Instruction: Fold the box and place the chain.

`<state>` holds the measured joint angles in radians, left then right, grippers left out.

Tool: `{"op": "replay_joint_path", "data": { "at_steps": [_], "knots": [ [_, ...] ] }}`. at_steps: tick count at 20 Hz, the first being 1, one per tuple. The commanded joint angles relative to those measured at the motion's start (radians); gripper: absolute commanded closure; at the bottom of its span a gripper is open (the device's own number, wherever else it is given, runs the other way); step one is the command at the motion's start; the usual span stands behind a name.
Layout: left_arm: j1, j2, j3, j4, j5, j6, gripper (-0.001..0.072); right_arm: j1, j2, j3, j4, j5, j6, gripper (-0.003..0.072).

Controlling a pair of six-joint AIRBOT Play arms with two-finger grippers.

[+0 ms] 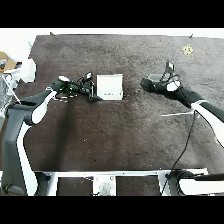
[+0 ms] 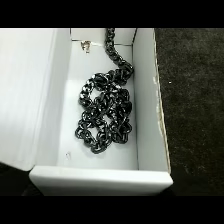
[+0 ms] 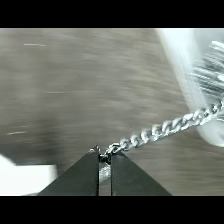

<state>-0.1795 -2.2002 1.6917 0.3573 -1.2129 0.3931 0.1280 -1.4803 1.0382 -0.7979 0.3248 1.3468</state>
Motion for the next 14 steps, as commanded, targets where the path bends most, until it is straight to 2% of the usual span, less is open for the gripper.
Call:
{"op": "replay_joint_path", "data": {
  "at_steps": [1, 4, 9, 12, 14],
  "knots": [
    [0.0, 0.0, 0.0, 0.0, 0.0, 0.0, 0.0422, 0.097, 0.203, 0.007, -0.014, -0.031, -0.05, 0.0686],
    [0.0, 0.0, 0.0, 0.0, 0.0, 0.0, 0.0422, 0.224, 0.283, 0.097, -0.061, -0.131, -0.05, 0.0686],
    [0.0, 0.0, 0.0, 0.0, 0.001, 0.0, 0.0422, 0.42, 0.203, 0.294, -0.172, -0.23, -0.05, 0.0686],
    [0.0, 0.0, 0.0, 0.0, 0.0, 0.0, 0.0422, 0.452, 0.126, 0.326, -0.171, -0.223, -0.043, 0.0686],
    [0.0, 0.0, 0.0, 0.0, 0.0, 0.0, 0.0422, 0.452, 0.068, 0.312, -0.171, -0.165, -0.01, 0.0686]
  ]
}}
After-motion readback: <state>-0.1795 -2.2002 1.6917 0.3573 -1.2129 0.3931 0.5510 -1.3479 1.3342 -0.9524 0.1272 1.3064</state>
